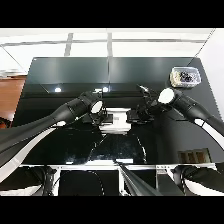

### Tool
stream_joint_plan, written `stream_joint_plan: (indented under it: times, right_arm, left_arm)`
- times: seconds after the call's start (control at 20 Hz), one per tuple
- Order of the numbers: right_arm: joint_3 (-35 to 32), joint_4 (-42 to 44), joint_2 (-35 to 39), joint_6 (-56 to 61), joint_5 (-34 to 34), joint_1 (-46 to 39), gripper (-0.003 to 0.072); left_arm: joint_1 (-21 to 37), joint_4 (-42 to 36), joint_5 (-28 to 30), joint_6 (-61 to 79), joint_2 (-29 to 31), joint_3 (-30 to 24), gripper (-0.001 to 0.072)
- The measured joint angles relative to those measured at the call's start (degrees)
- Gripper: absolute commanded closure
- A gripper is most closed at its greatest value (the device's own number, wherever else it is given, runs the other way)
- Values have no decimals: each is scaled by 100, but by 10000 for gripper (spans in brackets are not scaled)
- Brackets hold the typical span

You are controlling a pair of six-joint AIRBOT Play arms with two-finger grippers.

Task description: Fold the box and place the chain.

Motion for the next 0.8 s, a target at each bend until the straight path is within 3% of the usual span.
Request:
stream_joint_plan:
  times: [0.35, 0.8]
  right_arm:
    - [179, -1318, -142, 2011, -452, 859, 392]
    - [586, -2708, -581, 3390, -101, 1561, 392]
  left_arm:
    - [0, 0, -7, 2, 0, 0, 683]
    - [0, 0, -11, 4, 0, 0, 683]
